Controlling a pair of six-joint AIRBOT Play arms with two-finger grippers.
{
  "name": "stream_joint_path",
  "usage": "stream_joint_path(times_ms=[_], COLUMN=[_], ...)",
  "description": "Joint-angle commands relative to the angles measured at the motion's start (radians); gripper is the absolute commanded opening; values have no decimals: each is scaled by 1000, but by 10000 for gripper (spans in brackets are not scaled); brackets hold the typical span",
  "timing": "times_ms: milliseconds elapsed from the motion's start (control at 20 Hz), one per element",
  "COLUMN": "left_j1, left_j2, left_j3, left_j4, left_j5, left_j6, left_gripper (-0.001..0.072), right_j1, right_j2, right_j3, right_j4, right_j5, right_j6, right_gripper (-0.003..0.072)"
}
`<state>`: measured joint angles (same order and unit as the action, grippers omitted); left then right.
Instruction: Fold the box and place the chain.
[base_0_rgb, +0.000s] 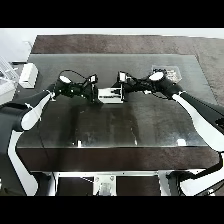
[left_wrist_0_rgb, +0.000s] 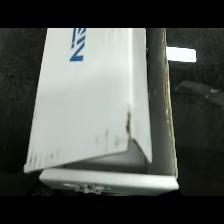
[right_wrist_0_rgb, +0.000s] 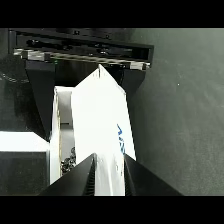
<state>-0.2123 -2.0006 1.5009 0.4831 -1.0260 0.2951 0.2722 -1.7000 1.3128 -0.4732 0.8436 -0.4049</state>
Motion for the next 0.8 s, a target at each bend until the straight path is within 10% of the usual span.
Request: stream_joint_path(times_ms=[0, 750], left_j1=[0, 0], left_j2=[0, 0], left_j3=[0, 0], left_j4=[2, 2], left_j5=[-4, -4], left_j6=[1, 1], left_gripper=[519, 519], right_j1=[0, -2], right_j2=[0, 0], right_j3=[-4, -47], right_j4=[-2, -1], right_j5=[5, 110], right_j6=[0, 30], right_gripper=[197, 197])
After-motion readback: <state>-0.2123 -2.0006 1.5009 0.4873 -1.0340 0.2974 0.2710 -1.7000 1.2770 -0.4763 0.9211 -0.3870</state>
